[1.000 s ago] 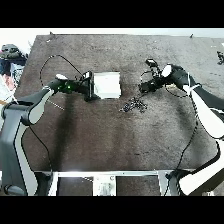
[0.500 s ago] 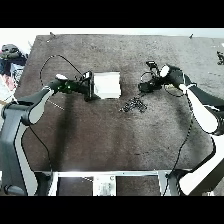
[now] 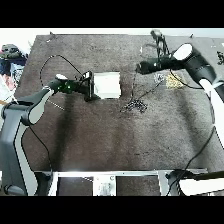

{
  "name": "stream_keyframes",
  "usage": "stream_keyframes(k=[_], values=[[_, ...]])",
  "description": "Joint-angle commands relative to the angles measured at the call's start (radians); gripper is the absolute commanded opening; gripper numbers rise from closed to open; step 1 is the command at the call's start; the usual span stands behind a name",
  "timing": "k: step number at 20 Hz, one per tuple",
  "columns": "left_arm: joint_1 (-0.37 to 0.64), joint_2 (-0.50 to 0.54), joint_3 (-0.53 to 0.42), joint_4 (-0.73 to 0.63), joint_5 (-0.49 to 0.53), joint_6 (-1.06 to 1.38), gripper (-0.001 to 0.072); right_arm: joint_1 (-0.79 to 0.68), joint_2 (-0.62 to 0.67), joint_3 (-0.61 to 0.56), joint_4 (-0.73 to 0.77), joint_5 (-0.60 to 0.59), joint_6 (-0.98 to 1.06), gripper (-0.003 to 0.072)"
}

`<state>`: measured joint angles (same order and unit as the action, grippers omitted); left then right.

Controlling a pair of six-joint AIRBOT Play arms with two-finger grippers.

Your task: Fold the box and place the chain.

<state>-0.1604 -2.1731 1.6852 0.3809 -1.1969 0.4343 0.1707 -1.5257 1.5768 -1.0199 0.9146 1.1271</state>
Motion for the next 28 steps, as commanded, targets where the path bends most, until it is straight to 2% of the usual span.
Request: stream_keyframes(k=[1,5,7,11,16,19,20,22,25,28], values=[[0.000,0.000,0.001,0.000,0.001,0.000,0.0236,0.097,0.120,0.078,0.064,-0.114,-0.089,0.0009],[0.000,0.000,0.001,0.000,0.001,0.000,0.0236,0.205,0.077,0.277,0.021,-0.141,-0.129,0.0009],[0.000,0.000,0.001,0.000,0.000,0.000,0.0236,0.228,0.046,0.322,0.003,-0.154,-0.129,0.0009],[0.000,0.000,0.001,0.000,0.000,0.000,0.0236,0.241,-0.030,0.322,0.003,-0.144,-0.129,0.0009],[0.000,0.000,0.001,0.000,0.000,0.000,0.0236,0.242,-0.179,0.320,0.014,0.040,-0.117,0.0010],[0.000,0.000,0.001,0.000,0.000,0.000,0.0236,0.242,-0.274,0.320,-0.006,0.112,-0.079,0.0011],[0.000,0.000,0.001,0.000,0.000,0.000,0.0236,0.241,-0.297,0.320,-0.045,0.126,-0.056,0.0051],[0.000,0.000,0.001,0.000,0.000,0.000,0.0236,0.234,-0.312,0.320,-0.139,0.155,-0.019,0.0488],[0.000,0.000,0.001,0.000,0.000,0.000,0.0236,0.189,-0.290,0.320,-0.161,0.254,-0.020,0.0284],[0.000,0.000,0.001,0.001,0.000,0.000,0.0236,0.125,-0.271,0.318,-0.159,0.432,-0.045,0.0285]])
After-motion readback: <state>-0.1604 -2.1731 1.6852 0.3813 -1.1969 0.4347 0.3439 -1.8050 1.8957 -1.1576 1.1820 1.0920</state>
